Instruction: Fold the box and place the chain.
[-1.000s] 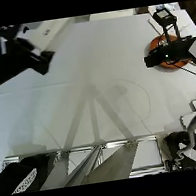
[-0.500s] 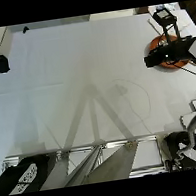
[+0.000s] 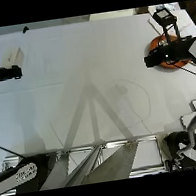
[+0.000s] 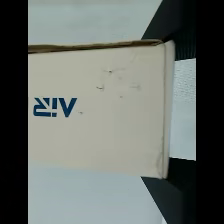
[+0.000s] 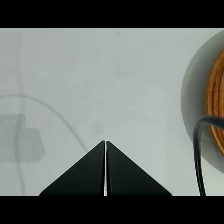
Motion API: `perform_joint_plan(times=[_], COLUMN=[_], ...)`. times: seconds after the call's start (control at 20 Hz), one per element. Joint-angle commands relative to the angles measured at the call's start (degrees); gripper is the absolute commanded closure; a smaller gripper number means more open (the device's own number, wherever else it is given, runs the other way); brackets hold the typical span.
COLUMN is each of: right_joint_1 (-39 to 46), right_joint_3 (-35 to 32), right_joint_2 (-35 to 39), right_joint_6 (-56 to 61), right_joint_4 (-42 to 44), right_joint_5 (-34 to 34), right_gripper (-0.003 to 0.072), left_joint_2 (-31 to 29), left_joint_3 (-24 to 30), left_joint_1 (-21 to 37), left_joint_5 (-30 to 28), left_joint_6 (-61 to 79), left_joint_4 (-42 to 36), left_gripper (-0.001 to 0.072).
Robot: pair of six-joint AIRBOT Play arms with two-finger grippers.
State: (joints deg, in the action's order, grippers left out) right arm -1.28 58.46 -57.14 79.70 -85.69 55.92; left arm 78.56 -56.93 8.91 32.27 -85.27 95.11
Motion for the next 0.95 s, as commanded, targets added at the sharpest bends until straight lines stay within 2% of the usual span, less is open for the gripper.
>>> perform_joint_plan(times=[0.0, 0.2, 0.25, 0.3, 0.35, 0.4, 0.45, 0.5, 0.65, 0.9], right_joint_1=[0.04, 0.04, 0.04, 0.04, 0.04, 0.04, 0.04, 0.04, 0.04, 0.04], right_joint_3=[0.07, 0.07, 0.07, 0.07, 0.07, 0.07, 0.07, 0.07, 0.07, 0.07], right_joint_2=[0.07, 0.04, 0.04, 0.04, 0.04, 0.07, 0.07, 0.04, 0.04, 0.07], right_joint_6=[0.0, 0.0, 0.0, 0.0, 0.0, 0.0, 0.0, 0.0, 0.0, 0.0], right_joint_4=[0.02, 0.02, 0.02, 0.02, 0.02, 0.02, 0.02, 0.02, 0.02, 0.02], right_joint_5=[0.02, 0.02, 0.02, 0.02, 0.02, 0.0, 0.02, 0.0, 0.0, 0.0], right_gripper=[0.0671, 0.0671, 0.0671, 0.0671, 0.0671, 0.0671, 0.0671, 0.0671, 0.0671, 0.0671], left_joint_2=[6.93, 10.91, 10.97, 10.86, 10.84, 10.8, 10.64, 10.32, 7.15, -6.05], left_joint_3=[0.02, 0.0, 0.02, 0.0, 0.0, 0.0, 0.0, 0.0, 0.0, 0.0], left_joint_1=[0.17, 0.17, 0.17, 0.17, 0.17, 0.2, 0.17, 0.17, 0.15, -0.11], left_joint_5=[-3.61, -3.54, -3.08, -3.21, -3.26, -3.02, -2.38, -1.81, -0.55, 0.42], left_joint_6=[0.35, 1.16, 2.54, 3.41, 3.43, 3.45, 3.52, 4.96, 6.01, 6.1], left_joint_4=[-0.13, 0.55, 0.52, 0.52, 0.52, 0.55, 0.55, 0.52, 0.5, 0.52], left_gripper=[0.0556, 0.0547, 0.0451, 0.0266, 0.0115, 0.005, 0.0048, 0.0011, 0.0004, 0.0007])
